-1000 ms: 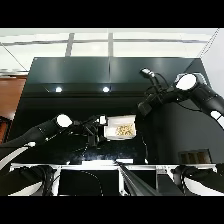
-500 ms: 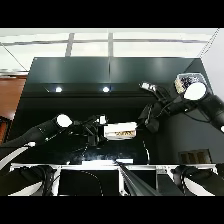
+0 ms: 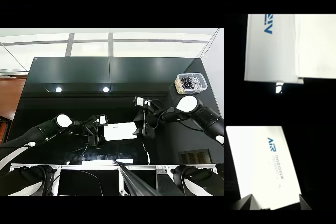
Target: Fold the box and place the chain.
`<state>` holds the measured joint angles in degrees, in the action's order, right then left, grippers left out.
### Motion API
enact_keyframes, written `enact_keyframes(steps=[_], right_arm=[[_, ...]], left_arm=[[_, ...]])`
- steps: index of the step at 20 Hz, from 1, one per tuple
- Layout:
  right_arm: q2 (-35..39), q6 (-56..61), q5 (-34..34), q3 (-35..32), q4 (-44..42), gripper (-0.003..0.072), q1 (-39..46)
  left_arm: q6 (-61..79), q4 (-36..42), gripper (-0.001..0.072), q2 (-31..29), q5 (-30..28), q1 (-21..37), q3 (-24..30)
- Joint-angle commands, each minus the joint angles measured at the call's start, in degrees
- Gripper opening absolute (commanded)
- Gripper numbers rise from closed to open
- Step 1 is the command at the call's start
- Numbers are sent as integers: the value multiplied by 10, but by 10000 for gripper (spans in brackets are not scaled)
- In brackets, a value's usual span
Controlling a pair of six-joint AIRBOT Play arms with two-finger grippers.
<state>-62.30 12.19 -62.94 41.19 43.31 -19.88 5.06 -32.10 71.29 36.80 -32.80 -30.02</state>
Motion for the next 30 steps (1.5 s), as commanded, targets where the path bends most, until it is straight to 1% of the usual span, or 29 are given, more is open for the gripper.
enact_keyframes(steps=[1, 8, 9, 10, 11, 12, 13, 14, 17, 18, 19, 20, 21, 23, 28, 30], right_arm=[[1, -17, 12, -3, 19, 706, -24], [1, -17, 32, -3, 15, 705, -26], [1, -17, 37, -3, 15, 669, -26], [1, -17, 40, -3, 13, 667, -26], [1, -17, 40, -3, 10, 642, -26], [1, -6, 37, -3, 8, 428, -26], [1, 13, 36, -3, 7, 344, -26], [1, 20, 34, -3, 7, 309, -26], [1, 24, 23, -3, 0, 308, -26], [1, 26, 17, -3, -8, 324, -26], [1, 27, 16, -3, -19, 397, -26], [1, 28, 18, -3, -31, 546, -26], [1, 28, 23, -3, -38, 639, -28], [-2, 28, 36, -3, -32, 639, -38], [-27, 23, 51, -3, 13, 637, -76], [-27, 23, 58, -1, 27, 637, -77]], left_arm=[[0, 0, 362, 0, 0, 0, 0], [0, 0, 362, 0, 0, 0, 0], [0, 0, 362, 0, 0, 0, 0], [0, 0, 361, 0, 0, 0, 0], [0, 0, 362, 0, 0, 0, 0], [0, 0, 362, 0, 0, 0, 0], [0, 0, 361, 0, 0, 0, 0], [0, 0, 362, 0, 0, 0, 0], [0, 0, 362, 0, 0, 0, 0], [0, 0, 362, 0, 0, 0, 0], [0, 0, 362, 0, 0, 0, 0], [0, 0, 362, 0, 0, 0, 0], [0, 0, 362, 0, 0, 0, 0], [0, 0, 362, 0, 0, 0, 0], [0, 0, 361, 0, 0, 0, 0], [0, 0, 362, 0, 0, 0, 0]])
